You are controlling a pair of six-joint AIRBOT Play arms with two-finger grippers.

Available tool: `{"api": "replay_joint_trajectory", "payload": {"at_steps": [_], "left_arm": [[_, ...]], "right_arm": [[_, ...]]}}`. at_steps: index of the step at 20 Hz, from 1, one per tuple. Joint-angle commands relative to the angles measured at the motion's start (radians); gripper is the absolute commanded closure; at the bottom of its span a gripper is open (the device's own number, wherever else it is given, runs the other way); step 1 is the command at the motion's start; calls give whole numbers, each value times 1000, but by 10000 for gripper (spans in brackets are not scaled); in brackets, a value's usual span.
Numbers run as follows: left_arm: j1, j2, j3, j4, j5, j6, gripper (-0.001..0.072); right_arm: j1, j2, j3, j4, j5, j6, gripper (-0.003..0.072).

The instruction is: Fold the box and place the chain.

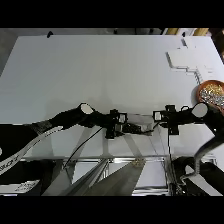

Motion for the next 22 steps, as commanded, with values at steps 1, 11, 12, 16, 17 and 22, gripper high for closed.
{"api": "replay_joint_trajectory", "payload": {"at_steps": [1,11,12,16,17,22], "left_arm": [[1,0,0,0,0,0,364],[1,0,0,0,0,0,364],[1,0,0,0,0,0,364],[1,0,0,0,0,0,364],[1,0,0,0,0,0,364],[1,0,0,0,0,0,364]], "right_arm": [[6,-39,0,-5,-32,-13,517],[6,-2,0,-100,0,26,672],[6,37,0,-111,16,46,672],[6,235,0,-53,139,57,672],[6,282,0,0,171,79,672],[6,406,0,321,304,174,671]]}}
